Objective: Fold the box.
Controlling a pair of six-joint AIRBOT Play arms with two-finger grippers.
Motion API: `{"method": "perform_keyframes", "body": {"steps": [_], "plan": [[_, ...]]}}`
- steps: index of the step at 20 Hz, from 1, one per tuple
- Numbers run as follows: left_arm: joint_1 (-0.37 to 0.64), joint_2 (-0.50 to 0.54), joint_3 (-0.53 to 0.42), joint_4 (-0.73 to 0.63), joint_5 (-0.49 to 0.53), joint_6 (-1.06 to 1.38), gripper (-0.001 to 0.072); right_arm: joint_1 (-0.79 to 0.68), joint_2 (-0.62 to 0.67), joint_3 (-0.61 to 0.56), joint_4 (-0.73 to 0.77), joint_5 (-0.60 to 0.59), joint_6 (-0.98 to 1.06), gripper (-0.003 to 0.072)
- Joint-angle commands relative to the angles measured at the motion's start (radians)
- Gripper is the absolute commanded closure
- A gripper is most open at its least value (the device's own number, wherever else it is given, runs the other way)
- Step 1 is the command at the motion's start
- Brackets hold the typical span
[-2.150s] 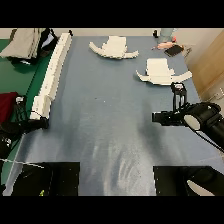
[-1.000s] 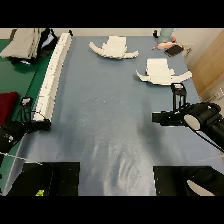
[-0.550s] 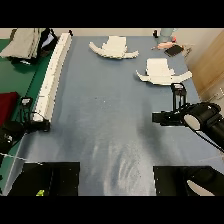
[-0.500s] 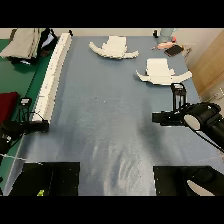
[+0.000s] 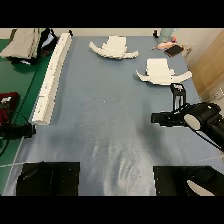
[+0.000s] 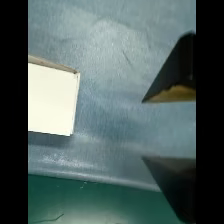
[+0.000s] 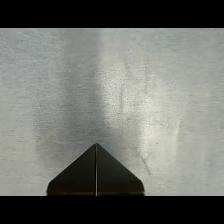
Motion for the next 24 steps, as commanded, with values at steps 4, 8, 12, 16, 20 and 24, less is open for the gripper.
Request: {"method": "perform_keyframes", "body": {"steps": [4,8,12,16,20,24], "plan": [[-0.168,0.084,0.115,-0.305,-0.209,-0.165,0.0693,0.0,-0.077,0.026,0.07,-0.038,-0.126,0.0685],[-0.547,-0.052,0.259,-0.239,-0.084,-0.334,0.0693,0.0,-0.262,0.177,0.15,-0.064,-0.253,0.0685],[-0.933,-0.372,0.425,-0.112,0.065,-0.378,0.0693,0.0,-0.426,0.361,0.223,-0.061,-0.305,0.0685],[-1.099,-0.738,0.617,-0.108,0.127,-0.364,0.0692,0.0,-0.505,0.476,0.3,-0.05,-0.305,0.0685],[-1.152,-0.953,0.777,-0.112,0.153,-0.311,0.0692,0.002,-0.558,0.517,0.402,-0.055,-0.306,0.0685],[-1.159,-0.995,0.813,-0.12,0.151,-0.26,0.0692,0.038,-0.616,0.52,0.428,-0.09,-0.393,0.0685]]}}
